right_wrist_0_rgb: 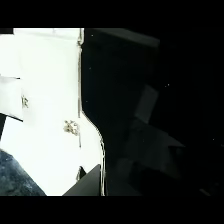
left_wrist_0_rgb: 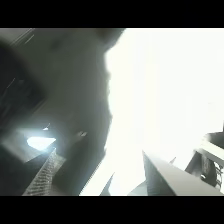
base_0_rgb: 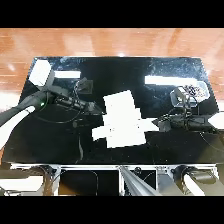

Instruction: Fold the box and place the chain.

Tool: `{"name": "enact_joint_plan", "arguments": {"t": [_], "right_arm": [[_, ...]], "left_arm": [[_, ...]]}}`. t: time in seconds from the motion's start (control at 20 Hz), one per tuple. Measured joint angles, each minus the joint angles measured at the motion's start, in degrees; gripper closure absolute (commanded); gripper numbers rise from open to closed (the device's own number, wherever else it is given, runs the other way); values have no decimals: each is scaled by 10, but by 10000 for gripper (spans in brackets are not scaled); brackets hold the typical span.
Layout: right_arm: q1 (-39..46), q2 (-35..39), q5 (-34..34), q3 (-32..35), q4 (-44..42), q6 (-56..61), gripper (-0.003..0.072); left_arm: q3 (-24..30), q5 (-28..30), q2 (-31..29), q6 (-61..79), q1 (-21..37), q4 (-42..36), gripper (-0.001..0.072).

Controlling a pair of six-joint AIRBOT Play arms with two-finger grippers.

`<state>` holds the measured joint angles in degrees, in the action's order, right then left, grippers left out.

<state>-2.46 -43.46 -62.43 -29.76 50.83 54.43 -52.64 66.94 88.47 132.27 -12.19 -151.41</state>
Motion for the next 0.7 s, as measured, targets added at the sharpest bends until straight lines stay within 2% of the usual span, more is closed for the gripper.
{"name": "enact_joint_plan", "arguments": {"t": [0.3,0.6,0.65,0.7], "right_arm": [[0,0,-3,0,-2,4,647],[0,0,-3,0,-9,8,647],[0,0,-3,0,-11,9,647],[0,0,-3,0,-12,9,647]], "left_arm": [[-82,89,98,73,-30,-30,111],[-104,150,127,136,-65,-37,113],[-105,153,129,147,-69,-37,128],[-106,158,130,157,-72,-37,214]]}}
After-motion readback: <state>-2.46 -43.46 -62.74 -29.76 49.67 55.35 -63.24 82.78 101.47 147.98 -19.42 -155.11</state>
